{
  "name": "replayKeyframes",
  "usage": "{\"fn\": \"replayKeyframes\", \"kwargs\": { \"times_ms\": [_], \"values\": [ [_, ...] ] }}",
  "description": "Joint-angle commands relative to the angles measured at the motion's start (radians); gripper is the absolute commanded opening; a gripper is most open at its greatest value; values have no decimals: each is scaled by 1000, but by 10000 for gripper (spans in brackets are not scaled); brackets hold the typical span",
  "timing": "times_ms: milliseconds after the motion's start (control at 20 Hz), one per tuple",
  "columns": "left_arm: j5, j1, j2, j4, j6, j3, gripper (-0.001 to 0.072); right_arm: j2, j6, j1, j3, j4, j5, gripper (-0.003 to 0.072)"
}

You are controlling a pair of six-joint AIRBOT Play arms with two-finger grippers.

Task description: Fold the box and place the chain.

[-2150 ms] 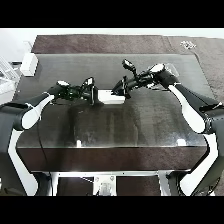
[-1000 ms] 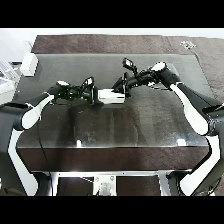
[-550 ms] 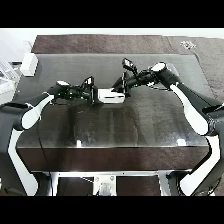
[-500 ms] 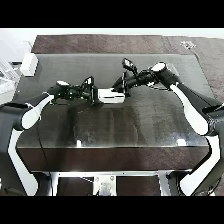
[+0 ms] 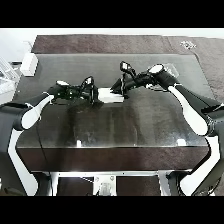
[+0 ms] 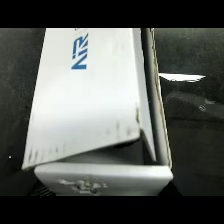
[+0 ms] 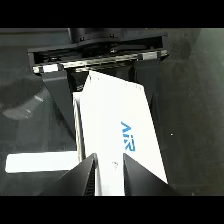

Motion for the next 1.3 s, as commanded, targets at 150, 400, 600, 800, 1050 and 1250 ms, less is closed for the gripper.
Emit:
{"fn": "replayKeyframes", "kwargs": {
  "times_ms": [150,400,600,800,1050,1250],
  "values": [
    [-4,-1,1,2,2,0,393,0,-6,8,-19,5,-2,170],
    [-4,-1,0,2,2,0,393,0,-5,-7,-68,55,82,232],
    [-4,-1,1,2,2,0,393,0,-10,-39,-116,120,87,234],
    [-4,-1,0,2,2,0,393,-1,-34,-55,-128,154,126,232],
    [-4,-1,0,2,2,0,393,0,-68,-61,-127,286,146,132],
    [-4,-1,1,2,2,0,393,-7,-21,-58,-128,251,122,14]
  ]
}}
